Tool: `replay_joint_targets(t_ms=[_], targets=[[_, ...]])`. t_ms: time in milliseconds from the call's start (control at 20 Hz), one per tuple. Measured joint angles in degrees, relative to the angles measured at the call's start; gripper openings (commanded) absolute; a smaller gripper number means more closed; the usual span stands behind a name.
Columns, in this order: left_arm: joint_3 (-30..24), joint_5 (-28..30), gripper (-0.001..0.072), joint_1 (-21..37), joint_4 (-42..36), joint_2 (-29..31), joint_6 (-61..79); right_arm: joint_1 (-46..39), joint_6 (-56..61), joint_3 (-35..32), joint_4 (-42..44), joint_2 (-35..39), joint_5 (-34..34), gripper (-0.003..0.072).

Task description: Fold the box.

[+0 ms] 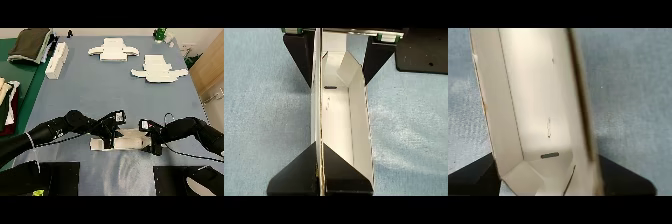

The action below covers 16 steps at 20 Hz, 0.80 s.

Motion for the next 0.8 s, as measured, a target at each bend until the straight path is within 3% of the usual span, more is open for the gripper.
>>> replay_joint_targets(t_ms=[400, 800], targets=[[0.0, -0.1, 0.0016, 0.0, 0.0, 0.0, 0.0, 0.1, -0.3, 0.0, 0.7, -0.7, -2.1, 0.0708], [0.0, 0.0, 0.0016, 0.0, 0.0, 0.0, 0.0, 0.8, -0.3, 0.0, 0.7, -2.4, 0.7, 0.0708]])
